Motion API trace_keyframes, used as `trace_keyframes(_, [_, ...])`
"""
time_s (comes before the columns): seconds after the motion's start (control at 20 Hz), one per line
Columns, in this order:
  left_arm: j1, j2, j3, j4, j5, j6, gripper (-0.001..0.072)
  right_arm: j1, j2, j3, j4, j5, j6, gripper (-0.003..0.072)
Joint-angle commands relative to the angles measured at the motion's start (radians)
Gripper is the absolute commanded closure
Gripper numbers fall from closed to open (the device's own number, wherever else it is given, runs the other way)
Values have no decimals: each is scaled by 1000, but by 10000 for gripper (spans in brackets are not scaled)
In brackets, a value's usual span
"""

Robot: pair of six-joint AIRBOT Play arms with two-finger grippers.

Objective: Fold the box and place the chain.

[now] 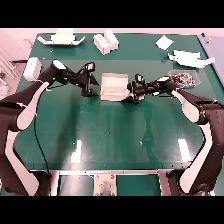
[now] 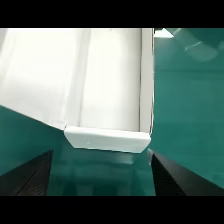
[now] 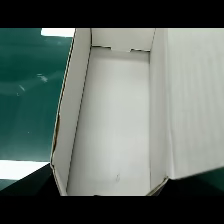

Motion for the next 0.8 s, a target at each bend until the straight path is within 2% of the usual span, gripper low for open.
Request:
trace_keyframes(0.0, [0, -26, -1, -26, -1, 59, -11, 0, 0, 0, 0, 0, 0, 146])
trace_keyframes(0.15, [0, -31, -1, -105, 13, 100, -11, 0, 0, 0, 0, 0, 0, 146])
trace_keyframes(0.75, [0, -50, -1, -150, 32, 111, -11, 0, 0, 0, 0, 0, 0, 147])
